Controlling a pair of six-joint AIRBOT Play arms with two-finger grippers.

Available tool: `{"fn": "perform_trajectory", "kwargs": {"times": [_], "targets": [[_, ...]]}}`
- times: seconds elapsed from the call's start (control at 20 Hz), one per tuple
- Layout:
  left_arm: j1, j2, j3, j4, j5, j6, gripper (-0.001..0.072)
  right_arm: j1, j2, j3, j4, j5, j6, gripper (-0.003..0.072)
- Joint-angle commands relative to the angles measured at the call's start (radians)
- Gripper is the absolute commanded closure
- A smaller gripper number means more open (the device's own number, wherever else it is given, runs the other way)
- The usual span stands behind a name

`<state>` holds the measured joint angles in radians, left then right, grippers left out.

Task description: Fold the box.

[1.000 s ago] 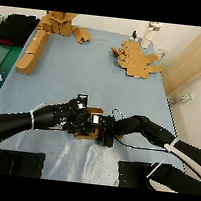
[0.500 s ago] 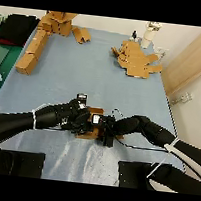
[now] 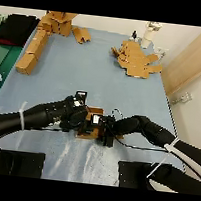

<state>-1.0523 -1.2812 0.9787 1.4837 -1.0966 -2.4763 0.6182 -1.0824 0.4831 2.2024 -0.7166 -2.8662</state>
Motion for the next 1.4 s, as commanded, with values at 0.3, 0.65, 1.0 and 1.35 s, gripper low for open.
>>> {"fn": "perform_trajectory", "kwargs": {"times": [0.3, 0.65, 1.0, 1.35], "targets": [[0.001, 0.163, 0.001, 0.115, -0.268, 0.084, 0.0687, 0.001, -0.001, 0.0, 0.0, 0.0, 0.001, 0.0184], [0.101, 0.201, -0.13, -0.115, -0.275, 0.62, 0.0701, 0.001, -0.001, 0.0, 0.0, 0.0, 0.001, 0.0184], [0.711, 0.219, -0.365, -0.574, -0.053, 1.73, 0.0699, 0.001, -0.001, 0.0, 0.0, 0.0, 0.001, 0.0184], [0.612, 0.209, -0.365, -0.671, 0.293, 2.179, 0.0037, 0.001, -0.001, 0.0, 0.0, 0.0, 0.001, 0.0184]]}}
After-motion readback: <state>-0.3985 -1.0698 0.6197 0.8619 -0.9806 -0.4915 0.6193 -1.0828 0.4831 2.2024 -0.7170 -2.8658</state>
